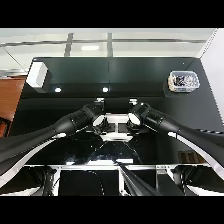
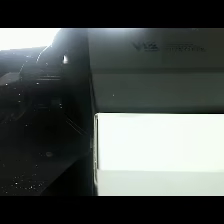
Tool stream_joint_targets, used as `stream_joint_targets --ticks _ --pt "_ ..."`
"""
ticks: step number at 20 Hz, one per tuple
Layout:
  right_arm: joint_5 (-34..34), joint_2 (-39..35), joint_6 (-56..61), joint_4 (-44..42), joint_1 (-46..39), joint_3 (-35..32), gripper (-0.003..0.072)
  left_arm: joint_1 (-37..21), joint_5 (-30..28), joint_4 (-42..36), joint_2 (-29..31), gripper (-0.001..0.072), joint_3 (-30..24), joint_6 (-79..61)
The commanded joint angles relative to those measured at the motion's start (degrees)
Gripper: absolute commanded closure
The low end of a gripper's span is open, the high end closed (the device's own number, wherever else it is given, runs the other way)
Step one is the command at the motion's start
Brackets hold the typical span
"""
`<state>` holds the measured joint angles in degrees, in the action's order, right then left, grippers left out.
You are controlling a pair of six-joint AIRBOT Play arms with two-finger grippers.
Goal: Fold the box and place the chain.
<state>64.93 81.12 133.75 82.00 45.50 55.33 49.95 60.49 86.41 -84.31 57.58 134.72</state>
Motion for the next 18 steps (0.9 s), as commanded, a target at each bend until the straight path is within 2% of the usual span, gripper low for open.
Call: stream_joint_targets --ticks 1,5,9,14,16,18 --pt "-0.2 -0.2 -0.1 0.0 0.0 0.1 0.0409 0.0 0.0 0.1 0.0 0.0682 0.0 0.0" --pt "0.3 -5.4 -4.0 0.1 0.0 0.2 0.0409 0.0 0.0 0.2 0.0 0.0682 0.0 0.0" --pt "2.3 -16.4 -6.3 2.9 0.0 0.2 0.0410 0.0 0.3 2.3 0.0 0.0682 0.3 0.1" --pt "11.3 -25.6 -6.8 19.2 -4.4 0.1 0.0409 -0.1 4.0 3.4 -0.1 0.0683 2.1 1.9" --pt "12.0 -26.5 -9.1 26.5 -7.6 0.1 0.0410 -0.1 3.8 3.6 -0.4 0.0683 2.2 2.3" --pt "9.5 -26.4 -11.0 32.4 -12.2 -0.1 0.0411 0.0 3.4 3.6 -0.5 0.0683 2.2 2.3"
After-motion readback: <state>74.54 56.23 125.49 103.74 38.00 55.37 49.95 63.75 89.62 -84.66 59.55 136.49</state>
